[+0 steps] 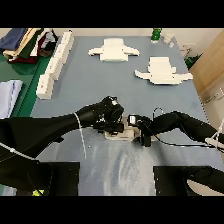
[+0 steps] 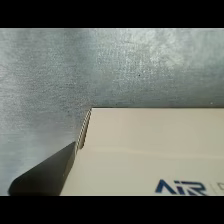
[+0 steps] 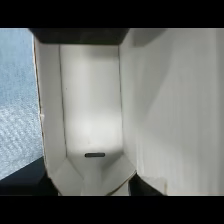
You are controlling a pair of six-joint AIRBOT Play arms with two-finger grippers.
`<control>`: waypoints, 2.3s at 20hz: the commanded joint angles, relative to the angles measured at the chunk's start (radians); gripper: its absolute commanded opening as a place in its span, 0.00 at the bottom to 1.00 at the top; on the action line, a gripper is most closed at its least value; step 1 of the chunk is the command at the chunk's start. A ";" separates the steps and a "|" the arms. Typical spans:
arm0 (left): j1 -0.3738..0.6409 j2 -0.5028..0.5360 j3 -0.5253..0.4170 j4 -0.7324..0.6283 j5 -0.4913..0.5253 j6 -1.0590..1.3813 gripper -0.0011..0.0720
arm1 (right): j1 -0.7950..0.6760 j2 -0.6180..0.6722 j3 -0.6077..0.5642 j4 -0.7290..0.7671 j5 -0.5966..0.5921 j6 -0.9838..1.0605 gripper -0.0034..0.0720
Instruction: Fold the box.
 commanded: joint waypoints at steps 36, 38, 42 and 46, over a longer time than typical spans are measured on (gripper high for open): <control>0.001 0.005 0.047 0.014 -0.160 -0.073 0.86 | 0.001 0.000 -0.001 0.000 0.001 0.000 0.57; 0.008 0.037 0.075 0.014 -0.206 -0.043 0.86 | 0.001 0.000 -0.001 0.000 0.001 0.000 0.57; 0.031 0.152 0.142 0.014 -0.286 0.008 0.86 | 0.001 0.000 -0.001 0.000 0.000 0.000 0.57; 0.065 0.254 0.146 0.103 -0.348 0.008 0.82 | 0.001 0.000 -0.001 0.000 0.000 0.000 0.57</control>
